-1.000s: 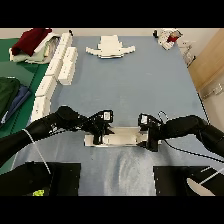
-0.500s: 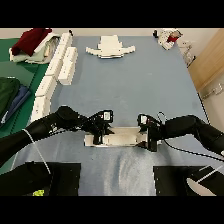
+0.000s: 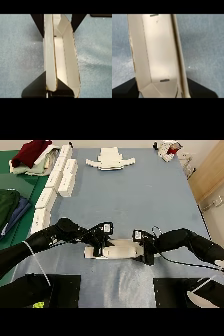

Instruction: Fold the box.

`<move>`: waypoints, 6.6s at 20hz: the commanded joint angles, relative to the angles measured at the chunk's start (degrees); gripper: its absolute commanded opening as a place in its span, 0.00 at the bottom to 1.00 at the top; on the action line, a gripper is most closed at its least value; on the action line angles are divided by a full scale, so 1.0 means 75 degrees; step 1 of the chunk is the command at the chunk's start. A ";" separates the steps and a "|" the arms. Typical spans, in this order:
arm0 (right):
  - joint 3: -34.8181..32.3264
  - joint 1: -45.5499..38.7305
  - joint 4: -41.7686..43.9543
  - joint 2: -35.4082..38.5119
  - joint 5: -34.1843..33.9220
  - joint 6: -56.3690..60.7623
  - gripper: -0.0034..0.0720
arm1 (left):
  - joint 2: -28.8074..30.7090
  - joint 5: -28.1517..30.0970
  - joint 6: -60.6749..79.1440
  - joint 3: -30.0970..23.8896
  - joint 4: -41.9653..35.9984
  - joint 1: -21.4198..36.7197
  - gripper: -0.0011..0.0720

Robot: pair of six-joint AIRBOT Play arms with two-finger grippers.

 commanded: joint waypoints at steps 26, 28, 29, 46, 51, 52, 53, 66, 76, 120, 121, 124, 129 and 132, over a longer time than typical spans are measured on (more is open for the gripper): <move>-0.0067 0.0254 -0.0510 0.0335 0.0350 -0.0003 0.91 | 0.0000 0.0003 0.0003 -0.0003 0.0000 -0.0003 0.03; -0.0117 0.0385 -0.0516 0.0178 0.0478 -0.0003 0.91 | 0.0000 0.0000 0.0000 -0.0003 0.0000 -0.0003 0.03; -0.0178 0.0458 -0.0507 0.0099 0.0624 -0.0003 0.91 | 0.0000 0.0003 0.0003 -0.0003 0.0000 -0.0003 0.03; -0.0254 0.0449 -0.0676 0.0044 0.0772 0.0000 0.66 | 0.0000 0.0003 0.0000 -0.0003 0.0000 -0.0003 0.03; -0.0254 0.0449 -0.0676 0.0044 0.0769 0.0000 0.66 | 0.0000 0.0003 0.0003 -0.0003 0.0000 -0.0003 0.03; -0.0254 0.0449 -0.0676 0.0044 0.0769 0.0000 0.66 | 0.0000 0.0003 0.0000 -0.0003 0.0000 -0.0003 0.03; -0.0254 0.0449 -0.0679 0.0044 0.0769 0.0000 0.66 | 0.0000 0.0003 0.0000 -0.0003 0.0000 -0.0003 0.03; -0.0254 0.0449 -0.0679 0.0044 0.0769 0.0000 0.66 | -0.0003 -0.0050 0.0000 0.0003 -0.0256 -0.0017 0.03; -0.0254 0.0449 -0.0679 0.0044 0.0769 0.0000 0.66 | 0.0399 -0.0044 -0.1416 0.0009 0.0335 0.0291 0.60; -0.0254 0.0449 -0.0679 0.0044 0.0769 0.0000 0.66 | 0.2675 -0.0274 -0.9031 0.1183 0.3675 -0.1078 0.03; -0.0254 0.0449 -0.0679 0.0044 0.0769 0.0000 0.66 | 0.2853 -0.0376 -0.9241 0.1116 0.4261 -0.1323 0.03; -0.0254 0.0449 -0.0679 0.0044 0.0769 0.0000 0.66 | 0.3121 -0.1032 -0.8411 0.0781 0.4832 -0.1396 0.03; -0.0254 0.0449 -0.0679 0.0044 0.0769 0.0000 0.66 | 0.3040 -0.1035 -0.5552 -0.0460 0.3477 0.0015 0.95; -0.0254 0.0449 -0.0679 0.0044 0.0769 0.0000 0.66 | 0.2757 -0.0880 -0.3739 -0.1014 0.3217 0.0335 0.95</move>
